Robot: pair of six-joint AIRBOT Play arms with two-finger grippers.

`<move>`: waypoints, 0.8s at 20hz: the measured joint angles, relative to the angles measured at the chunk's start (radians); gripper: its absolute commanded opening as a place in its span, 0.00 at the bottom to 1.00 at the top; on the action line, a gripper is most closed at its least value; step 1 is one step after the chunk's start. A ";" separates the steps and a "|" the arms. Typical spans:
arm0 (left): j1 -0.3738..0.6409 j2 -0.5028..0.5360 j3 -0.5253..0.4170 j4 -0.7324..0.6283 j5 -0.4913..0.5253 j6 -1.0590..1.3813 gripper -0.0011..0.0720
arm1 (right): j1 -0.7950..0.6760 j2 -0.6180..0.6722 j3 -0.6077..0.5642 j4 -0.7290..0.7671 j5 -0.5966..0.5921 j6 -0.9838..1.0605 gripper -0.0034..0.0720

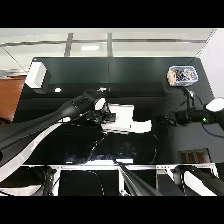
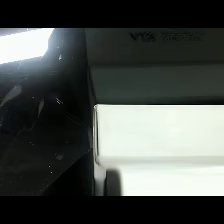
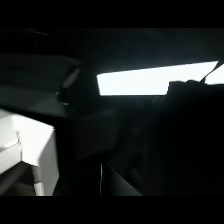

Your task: Fold the box and place the chain.

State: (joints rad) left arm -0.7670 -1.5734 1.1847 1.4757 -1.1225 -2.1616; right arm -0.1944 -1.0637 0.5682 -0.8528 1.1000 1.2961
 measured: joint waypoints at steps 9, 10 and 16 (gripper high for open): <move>0.000 0.000 0.000 0.000 -0.007 0.000 0.05 | 0.245 -0.105 -0.103 0.259 -0.183 -0.025 0.06; 0.000 0.000 0.000 0.000 -0.007 0.000 0.05 | 0.261 -0.110 -0.093 0.271 -0.185 -0.032 0.06; 0.000 0.000 0.000 0.000 -0.010 0.000 0.05 | 0.298 -0.124 0.022 0.300 -0.100 -0.048 0.70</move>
